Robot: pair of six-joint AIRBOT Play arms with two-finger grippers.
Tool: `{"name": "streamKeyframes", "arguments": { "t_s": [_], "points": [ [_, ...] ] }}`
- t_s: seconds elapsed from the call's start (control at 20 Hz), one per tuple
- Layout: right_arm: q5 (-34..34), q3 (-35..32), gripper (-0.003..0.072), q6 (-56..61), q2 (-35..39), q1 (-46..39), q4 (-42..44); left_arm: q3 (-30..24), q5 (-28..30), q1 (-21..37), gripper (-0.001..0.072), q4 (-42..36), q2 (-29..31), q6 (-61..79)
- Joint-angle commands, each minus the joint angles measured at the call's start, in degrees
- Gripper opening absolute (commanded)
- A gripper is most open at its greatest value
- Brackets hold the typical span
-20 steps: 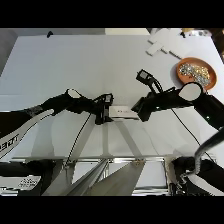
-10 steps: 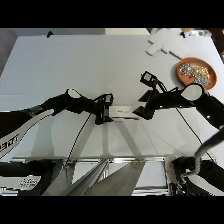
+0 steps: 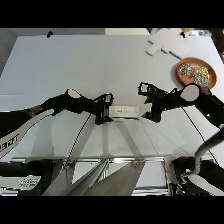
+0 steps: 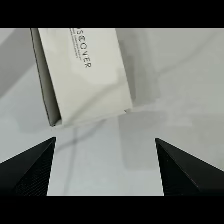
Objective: Fold the box and place the chain.
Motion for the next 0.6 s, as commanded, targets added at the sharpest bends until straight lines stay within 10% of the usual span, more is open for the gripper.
{"name": "streamKeyframes", "arguments": {
  "t_s": [0.0, 0.55],
  "points": [
    [-0.4, 0.1, 0.0692, 5.8, 0.0, 0.0, -1.1, 0.0, 0.0, 0.0, 0.0206, 0.0, 0.0, 0.0],
    [0.8, 0.1, 0.0690, 11.4, 0.0, 0.0, -6.4, 0.0, 0.7, 0.0, 0.0158, -4.4, 0.3, -0.5]
  ]
}}
